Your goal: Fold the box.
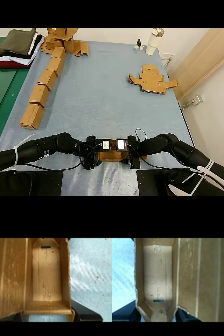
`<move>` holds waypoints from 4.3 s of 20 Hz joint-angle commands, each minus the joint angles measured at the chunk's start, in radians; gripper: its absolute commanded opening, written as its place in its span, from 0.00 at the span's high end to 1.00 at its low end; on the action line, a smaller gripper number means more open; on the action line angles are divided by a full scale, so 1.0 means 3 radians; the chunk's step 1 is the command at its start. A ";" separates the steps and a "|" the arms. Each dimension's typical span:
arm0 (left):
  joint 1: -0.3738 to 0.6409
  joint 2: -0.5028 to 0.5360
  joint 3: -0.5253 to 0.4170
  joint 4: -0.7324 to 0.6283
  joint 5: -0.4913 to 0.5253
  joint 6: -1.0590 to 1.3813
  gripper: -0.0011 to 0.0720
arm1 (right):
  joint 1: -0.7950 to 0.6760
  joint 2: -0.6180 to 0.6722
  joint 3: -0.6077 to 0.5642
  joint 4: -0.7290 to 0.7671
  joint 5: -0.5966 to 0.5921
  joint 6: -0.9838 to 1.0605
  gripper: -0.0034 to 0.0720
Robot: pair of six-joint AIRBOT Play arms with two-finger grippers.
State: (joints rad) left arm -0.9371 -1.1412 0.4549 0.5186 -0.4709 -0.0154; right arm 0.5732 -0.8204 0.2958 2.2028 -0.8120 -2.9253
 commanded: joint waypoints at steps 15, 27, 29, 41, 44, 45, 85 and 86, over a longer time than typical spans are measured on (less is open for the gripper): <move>-0.0001 0.0001 0.0000 0.0003 -0.0001 0.0000 0.38 | 0.0001 0.0003 0.0004 -0.0024 -0.0139 0.0000 0.27; -0.0001 0.0001 0.0000 0.0003 -0.0001 0.0000 0.38 | -0.0141 0.0701 0.0554 -0.0884 -0.1425 0.1778 0.00; -0.0001 0.0001 0.0000 0.0003 0.0000 0.0000 0.38 | -0.0141 0.0910 0.0656 -0.0609 -0.1843 0.2113 0.00; -0.0001 0.0001 0.0000 0.0003 -0.0001 0.0000 0.38 | -0.0141 0.1506 0.0660 -0.0127 -0.1390 0.5027 0.66; -0.0001 0.0001 0.0000 0.0003 -0.0001 0.0000 0.38 | -0.0142 0.1203 0.0676 0.0011 -0.0851 0.4931 0.95; -0.0001 0.0001 0.0000 0.0004 0.0000 0.0000 0.38 | -0.0160 0.1050 0.0680 -0.0005 -0.0673 0.4864 0.95; -0.0001 0.0001 0.0000 0.0003 -0.0001 0.0001 0.38 | -0.0267 0.1157 0.0375 -0.0837 -0.1397 0.2569 0.30; -0.0001 0.0001 0.0000 0.0003 -0.0001 0.0001 0.38 | -0.0267 0.1080 0.0337 -0.0857 -0.1245 0.2281 0.30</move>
State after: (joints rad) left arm -0.9371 -1.1412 0.4549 0.5198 -0.4717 -0.0151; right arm 0.4892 -0.4690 0.4355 1.9900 -1.2945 -2.0079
